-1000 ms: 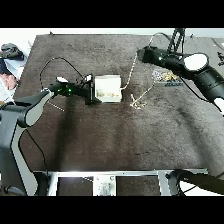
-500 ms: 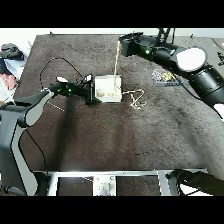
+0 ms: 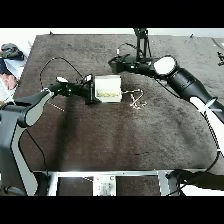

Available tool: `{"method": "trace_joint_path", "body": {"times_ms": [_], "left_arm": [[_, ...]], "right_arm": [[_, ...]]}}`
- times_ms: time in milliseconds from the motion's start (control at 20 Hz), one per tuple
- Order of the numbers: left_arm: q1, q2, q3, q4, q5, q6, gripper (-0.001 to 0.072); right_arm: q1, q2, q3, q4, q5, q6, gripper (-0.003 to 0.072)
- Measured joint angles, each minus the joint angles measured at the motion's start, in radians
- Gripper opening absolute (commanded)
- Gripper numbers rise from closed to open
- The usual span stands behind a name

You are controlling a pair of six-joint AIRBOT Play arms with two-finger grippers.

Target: Fold the box and place the chain.

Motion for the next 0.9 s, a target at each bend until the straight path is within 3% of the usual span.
{"method": "trace_joint_path", "body": {"times_ms": [250,450,600,700,900], "left_arm": [[0.0,0.0,0.0,0.0,0.0,0.0,0.0477],[0.0,0.0,0.0,0.0,-0.001,0.0,0.0477],[0.0,0.0,0.0,0.0,-0.001,0.0,0.0477],[0.0,0.0,0.0,0.0,-0.001,0.0,0.0477],[0.0,0.0,0.0,0.0,-0.001,0.0,0.0477]], "right_arm": [[-0.148,-0.049,-0.006,-0.188,0.121,0.108,0.0304],[-0.257,-0.16,0.011,-0.269,0.18,0.143,0.0304],[-0.299,-0.264,0.058,-0.29,0.245,0.097,0.0303],[-0.312,-0.327,0.1,-0.297,0.29,0.041,0.0222],[-0.323,-0.409,0.166,-0.328,0.36,-0.051,0.0252]]}}
